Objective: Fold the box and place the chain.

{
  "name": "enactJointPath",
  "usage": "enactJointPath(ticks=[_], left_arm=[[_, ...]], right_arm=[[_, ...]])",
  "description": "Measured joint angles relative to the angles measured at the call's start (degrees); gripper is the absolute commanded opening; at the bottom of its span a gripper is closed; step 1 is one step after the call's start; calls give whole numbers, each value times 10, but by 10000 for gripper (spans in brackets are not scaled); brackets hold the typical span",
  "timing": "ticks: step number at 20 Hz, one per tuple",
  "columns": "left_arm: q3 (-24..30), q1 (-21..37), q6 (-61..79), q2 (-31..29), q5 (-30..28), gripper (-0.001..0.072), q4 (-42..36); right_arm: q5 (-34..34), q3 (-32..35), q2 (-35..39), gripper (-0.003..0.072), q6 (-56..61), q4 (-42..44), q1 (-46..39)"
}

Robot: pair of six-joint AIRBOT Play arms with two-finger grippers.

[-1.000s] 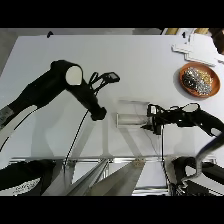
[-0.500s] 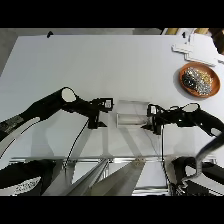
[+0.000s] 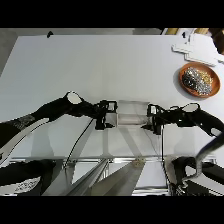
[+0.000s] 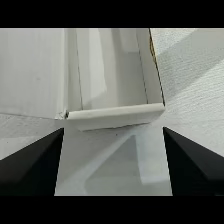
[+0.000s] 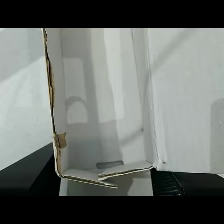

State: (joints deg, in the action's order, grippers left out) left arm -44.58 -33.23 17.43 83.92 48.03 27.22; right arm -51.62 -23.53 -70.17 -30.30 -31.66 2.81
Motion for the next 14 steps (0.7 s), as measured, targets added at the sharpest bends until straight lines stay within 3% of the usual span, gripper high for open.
enactJointPath(ticks=[14], left_arm=[[0, -19, 47, 34, -19, 701, -45]], right_arm=[[0, 0, 0, 413, 0, 0, 0]])
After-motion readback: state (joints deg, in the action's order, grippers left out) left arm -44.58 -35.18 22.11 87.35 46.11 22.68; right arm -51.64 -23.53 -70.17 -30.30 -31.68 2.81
